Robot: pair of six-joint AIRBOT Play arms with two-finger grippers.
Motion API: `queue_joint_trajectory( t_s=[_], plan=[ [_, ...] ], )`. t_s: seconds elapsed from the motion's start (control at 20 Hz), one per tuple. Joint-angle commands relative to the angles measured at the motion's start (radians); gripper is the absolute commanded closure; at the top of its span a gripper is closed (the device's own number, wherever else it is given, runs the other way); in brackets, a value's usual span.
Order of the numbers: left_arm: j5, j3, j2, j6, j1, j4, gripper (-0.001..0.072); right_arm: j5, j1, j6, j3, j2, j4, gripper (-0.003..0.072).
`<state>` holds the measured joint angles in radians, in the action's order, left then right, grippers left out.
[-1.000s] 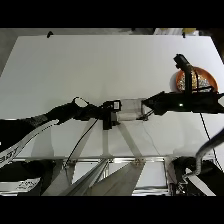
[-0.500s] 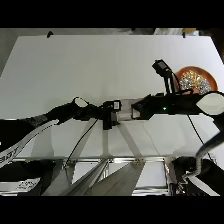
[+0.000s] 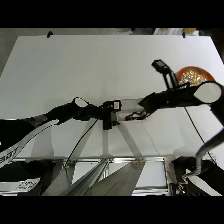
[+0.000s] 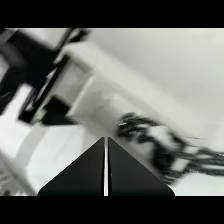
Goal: Fold the box and place the chain.
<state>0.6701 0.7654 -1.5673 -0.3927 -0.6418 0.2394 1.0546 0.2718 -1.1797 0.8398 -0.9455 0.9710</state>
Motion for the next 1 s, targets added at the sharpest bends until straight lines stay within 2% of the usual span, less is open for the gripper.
queue_joint_trajectory(
  t_s=[0.0,0.2,0.25,0.3,0.35,0.55,0.7,0.95],
  plan=[
    [0.000,0.000,0.000,0.000,0.000,0.000,0.0501,0.052,-0.191,-0.004,0.039,-0.005,0.058,0.0675],
    [0.000,0.000,0.000,0.000,0.000,0.000,0.0501,-0.001,-0.323,-0.111,0.038,-0.103,0.238,0.0672],
    [0.000,0.000,0.000,0.000,0.000,0.000,0.0501,-0.005,-0.326,-0.113,0.038,-0.143,0.248,0.0587],
    [0.000,0.000,0.000,0.000,0.000,0.000,0.0501,-0.018,-0.325,-0.130,0.038,-0.186,0.247,0.0432],
    [0.000,0.000,0.000,0.000,0.000,0.000,0.0501,-0.028,-0.320,-0.132,0.038,-0.225,0.248,0.0404],
    [0.000,0.000,0.000,0.000,0.000,0.000,0.0501,-0.035,-0.319,-0.134,0.036,-0.353,0.248,0.0410],
    [0.000,0.000,0.000,0.000,0.000,0.000,0.0501,-0.077,-0.319,-0.159,0.036,-0.387,0.249,0.0421],
    [0.000,0.000,0.000,0.000,0.000,0.000,0.0501,-0.081,-0.319,-0.178,0.036,-0.438,0.248,0.0430]
  ],
)
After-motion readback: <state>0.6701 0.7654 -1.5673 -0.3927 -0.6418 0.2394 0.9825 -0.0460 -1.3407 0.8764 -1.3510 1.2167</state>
